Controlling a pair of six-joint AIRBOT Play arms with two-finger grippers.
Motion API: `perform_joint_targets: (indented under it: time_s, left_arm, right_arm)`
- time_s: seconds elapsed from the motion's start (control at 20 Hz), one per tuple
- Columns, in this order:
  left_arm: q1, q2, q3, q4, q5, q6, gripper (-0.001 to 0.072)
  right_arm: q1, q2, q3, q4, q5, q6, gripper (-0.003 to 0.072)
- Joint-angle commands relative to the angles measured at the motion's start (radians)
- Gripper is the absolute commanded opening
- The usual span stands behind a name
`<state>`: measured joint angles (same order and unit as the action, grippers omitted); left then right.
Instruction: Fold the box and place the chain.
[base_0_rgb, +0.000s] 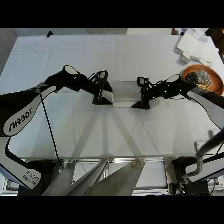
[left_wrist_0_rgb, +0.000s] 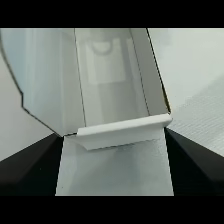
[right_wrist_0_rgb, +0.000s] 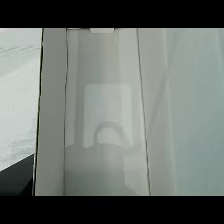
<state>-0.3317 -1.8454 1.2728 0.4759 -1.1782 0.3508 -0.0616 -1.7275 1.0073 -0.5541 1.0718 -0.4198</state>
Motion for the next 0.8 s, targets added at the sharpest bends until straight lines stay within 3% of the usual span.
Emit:
perform_joint_targets:
  time_s: [0.0, 0.15, 0.75]
  left_arm:
    - [-0.001, -0.012, 0.0, 0.014, -0.016, 0.027, 0.0702]
    - [0.002, -0.012, 0.0, 0.068, -0.015, 0.027, 0.0702]
    - [0.006, -0.012, 0.0, 0.007, -0.053, -0.098, 0.0703]
  right_arm:
    - [0.001, 0.001, 0.0, 0.002, 0.002, 0.0, 0.0591]
    - [0.001, 0.001, 0.0, 0.002, 0.002, 0.0, 0.0591]
    - [0.001, 0.001, 0.0, 0.002, 0.002, 0.0, 0.0591]
